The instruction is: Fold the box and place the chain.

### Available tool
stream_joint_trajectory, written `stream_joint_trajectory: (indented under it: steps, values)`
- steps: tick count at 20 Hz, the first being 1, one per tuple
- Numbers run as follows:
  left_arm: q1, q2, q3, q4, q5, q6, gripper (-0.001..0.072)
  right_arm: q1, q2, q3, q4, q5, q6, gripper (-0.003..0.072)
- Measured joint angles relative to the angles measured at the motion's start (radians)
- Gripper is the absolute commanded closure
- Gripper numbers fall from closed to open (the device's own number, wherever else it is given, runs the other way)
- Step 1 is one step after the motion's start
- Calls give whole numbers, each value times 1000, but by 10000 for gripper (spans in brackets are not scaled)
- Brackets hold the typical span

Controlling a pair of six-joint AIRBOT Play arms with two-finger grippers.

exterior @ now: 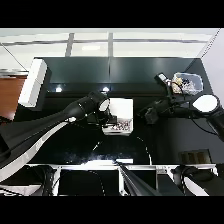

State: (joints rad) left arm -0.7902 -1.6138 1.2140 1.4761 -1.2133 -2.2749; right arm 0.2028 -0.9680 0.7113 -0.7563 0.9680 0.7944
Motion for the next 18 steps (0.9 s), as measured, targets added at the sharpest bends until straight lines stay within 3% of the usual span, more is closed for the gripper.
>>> stream_joint_trajectory:
  steps: [1,2,3,4,8,12,14,18]
  values:
    - [0,0,0,0,0,0,676,-11,-2,-15,-43,-13,-20,368]
    - [0,0,0,0,0,0,676,-18,-8,-39,-76,-32,-52,290]
    - [0,0,0,0,0,0,676,-19,-17,-65,-100,-60,-90,-2]
    - [0,0,0,0,0,0,676,-16,-30,-88,-112,-94,-134,-34]
    - [0,0,0,0,0,0,676,26,-112,-138,-92,-207,-433,-33]
    - [0,0,0,0,0,0,676,48,-196,-150,105,-245,-846,-31]
    - [0,0,0,0,0,0,676,51,-231,-150,186,-249,-986,85]
    - [0,0,0,0,0,0,676,56,-270,-150,262,-254,-1136,86]
